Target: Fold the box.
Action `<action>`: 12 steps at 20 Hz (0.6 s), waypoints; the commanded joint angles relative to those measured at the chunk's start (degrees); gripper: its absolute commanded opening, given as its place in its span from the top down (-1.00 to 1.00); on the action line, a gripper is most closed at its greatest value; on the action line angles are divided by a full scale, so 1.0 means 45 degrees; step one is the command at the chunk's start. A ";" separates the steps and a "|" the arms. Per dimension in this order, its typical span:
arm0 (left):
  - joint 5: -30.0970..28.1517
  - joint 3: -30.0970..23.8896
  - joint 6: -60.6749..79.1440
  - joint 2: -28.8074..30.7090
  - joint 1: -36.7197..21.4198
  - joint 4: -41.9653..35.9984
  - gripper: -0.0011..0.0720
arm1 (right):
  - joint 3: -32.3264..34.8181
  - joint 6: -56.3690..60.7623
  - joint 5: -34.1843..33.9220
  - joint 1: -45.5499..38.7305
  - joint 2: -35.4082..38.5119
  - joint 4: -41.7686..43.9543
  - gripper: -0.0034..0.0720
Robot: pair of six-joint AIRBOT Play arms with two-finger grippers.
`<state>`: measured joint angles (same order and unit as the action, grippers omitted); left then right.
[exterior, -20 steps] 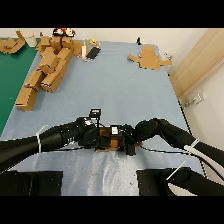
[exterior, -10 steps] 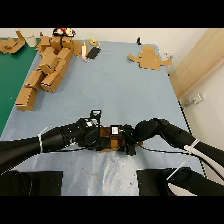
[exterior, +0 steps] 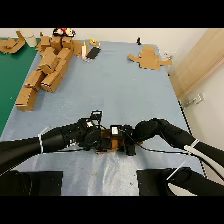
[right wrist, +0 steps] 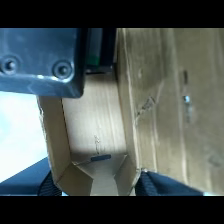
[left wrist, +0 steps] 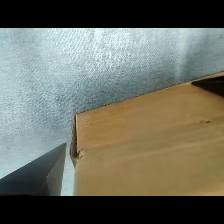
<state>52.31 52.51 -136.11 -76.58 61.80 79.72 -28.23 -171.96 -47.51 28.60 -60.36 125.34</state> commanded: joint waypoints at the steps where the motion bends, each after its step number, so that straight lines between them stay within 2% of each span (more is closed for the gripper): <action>1: -0.0068 0.0015 -0.0015 0.0005 -0.0087 0.0044 -0.47 | -0.0005 0.0010 0.0010 0.0000 0.0015 -0.0010 -0.50; 6: -0.0787 0.0034 -0.1166 0.0000 -0.0335 0.0049 -0.46 | -0.0005 0.0010 0.0010 0.0005 0.0015 -0.0010 -0.50; 10: -0.0083 0.0199 -0.1443 0.0000 -0.0325 0.0034 -0.46 | -0.0005 0.0010 0.0010 0.0005 0.0015 -0.0010 -0.50; 11: 0.0087 0.0233 -0.1428 0.0000 -0.0330 0.0053 -0.09 | -0.0005 0.0010 0.0010 0.0000 0.0015 -0.0010 -0.50; 12: 0.0151 0.0233 -0.1360 0.0000 -0.0330 0.0058 0.52 | -0.0005 0.0010 0.0010 0.0000 0.0015 -0.0010 -0.50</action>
